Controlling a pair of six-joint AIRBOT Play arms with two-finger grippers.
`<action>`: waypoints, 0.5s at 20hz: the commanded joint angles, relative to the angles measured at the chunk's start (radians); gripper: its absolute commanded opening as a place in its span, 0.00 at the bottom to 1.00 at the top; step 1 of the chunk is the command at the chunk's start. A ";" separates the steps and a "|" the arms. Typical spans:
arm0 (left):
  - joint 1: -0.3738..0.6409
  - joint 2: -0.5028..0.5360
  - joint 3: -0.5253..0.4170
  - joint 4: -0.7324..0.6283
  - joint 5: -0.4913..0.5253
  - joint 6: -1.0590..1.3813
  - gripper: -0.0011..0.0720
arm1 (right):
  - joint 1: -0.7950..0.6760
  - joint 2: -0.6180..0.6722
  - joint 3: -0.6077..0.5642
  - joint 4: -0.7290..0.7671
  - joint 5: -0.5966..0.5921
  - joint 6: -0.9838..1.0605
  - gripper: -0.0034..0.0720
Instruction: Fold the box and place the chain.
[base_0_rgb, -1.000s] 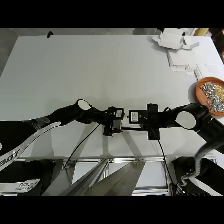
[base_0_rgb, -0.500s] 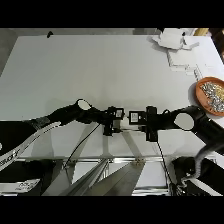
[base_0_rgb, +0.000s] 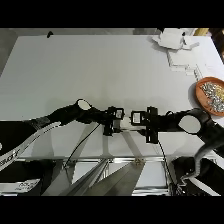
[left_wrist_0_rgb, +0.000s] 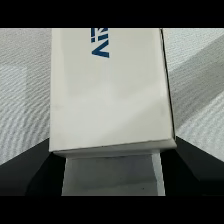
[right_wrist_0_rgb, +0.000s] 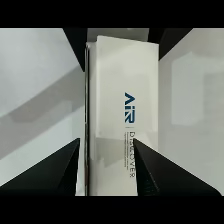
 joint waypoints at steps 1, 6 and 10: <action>0.000 0.001 0.000 -0.001 0.000 -0.001 0.44 | 0.000 0.024 0.000 0.017 -0.010 0.003 0.30; 0.000 0.001 0.000 -0.001 0.000 -0.001 0.44 | 0.000 -0.047 -0.001 0.017 -0.014 0.003 0.07; 0.000 0.001 0.000 -0.001 0.000 -0.001 0.44 | 0.000 -0.124 -0.001 0.017 0.002 0.003 0.07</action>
